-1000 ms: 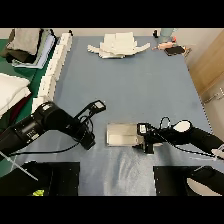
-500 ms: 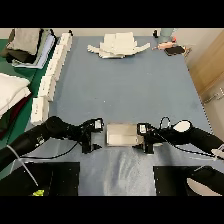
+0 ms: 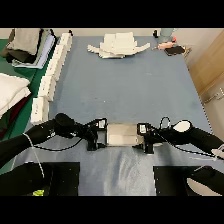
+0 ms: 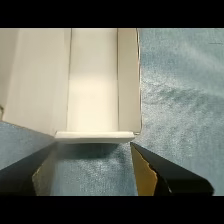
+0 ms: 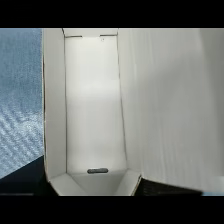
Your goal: Fold the box.
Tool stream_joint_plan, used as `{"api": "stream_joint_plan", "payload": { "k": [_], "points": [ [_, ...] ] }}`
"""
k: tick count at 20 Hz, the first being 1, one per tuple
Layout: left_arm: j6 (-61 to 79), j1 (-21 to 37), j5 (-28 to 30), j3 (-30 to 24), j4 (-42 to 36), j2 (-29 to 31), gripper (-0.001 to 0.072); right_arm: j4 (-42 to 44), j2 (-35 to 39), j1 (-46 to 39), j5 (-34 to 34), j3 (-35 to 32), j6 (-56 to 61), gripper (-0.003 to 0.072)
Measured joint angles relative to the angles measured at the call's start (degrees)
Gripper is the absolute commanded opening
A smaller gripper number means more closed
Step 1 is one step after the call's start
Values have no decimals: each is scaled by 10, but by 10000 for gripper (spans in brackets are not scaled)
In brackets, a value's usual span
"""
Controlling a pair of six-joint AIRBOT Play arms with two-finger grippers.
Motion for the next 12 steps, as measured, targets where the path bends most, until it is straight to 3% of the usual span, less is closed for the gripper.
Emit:
{"api": "stream_joint_plan", "payload": {
  "k": [12],
  "points": [
    [-30, -55, 38, 18, 15, -27, 720, 0, 0, 0, 1, 0, 0, 514]
  ]
}}
